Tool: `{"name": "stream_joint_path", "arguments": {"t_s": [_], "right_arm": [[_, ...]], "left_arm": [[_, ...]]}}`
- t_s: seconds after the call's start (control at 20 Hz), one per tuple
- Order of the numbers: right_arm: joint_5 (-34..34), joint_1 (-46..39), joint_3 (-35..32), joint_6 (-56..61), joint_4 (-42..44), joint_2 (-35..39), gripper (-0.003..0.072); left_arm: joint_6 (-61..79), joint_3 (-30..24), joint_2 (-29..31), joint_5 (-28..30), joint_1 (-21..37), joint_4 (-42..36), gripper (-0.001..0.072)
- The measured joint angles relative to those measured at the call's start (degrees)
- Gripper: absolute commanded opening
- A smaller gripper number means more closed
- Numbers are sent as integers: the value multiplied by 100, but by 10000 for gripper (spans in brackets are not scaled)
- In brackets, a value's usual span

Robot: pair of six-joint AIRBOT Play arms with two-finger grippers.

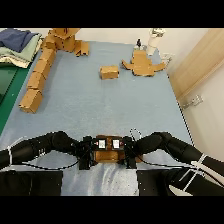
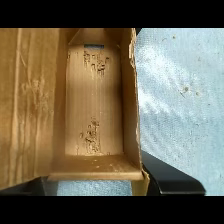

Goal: Fold the box.

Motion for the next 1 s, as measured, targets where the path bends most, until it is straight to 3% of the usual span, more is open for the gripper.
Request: {"name": "stream_joint_path", "arguments": {"t_s": [0.7,0.75,0.8,1.0], "right_arm": [[-315,-13,35,-13,-249,17,448],[-339,-13,37,-9,-221,20,617],[-404,-13,52,-2,-214,31,720],[-544,-52,282,398,-470,142,720]], "left_arm": [[20,0,0,-61,-7,7,414],[20,0,0,-61,-7,9,414],[17,0,0,-55,-7,11,414],[2,-2,0,-39,-7,9,414]]}}
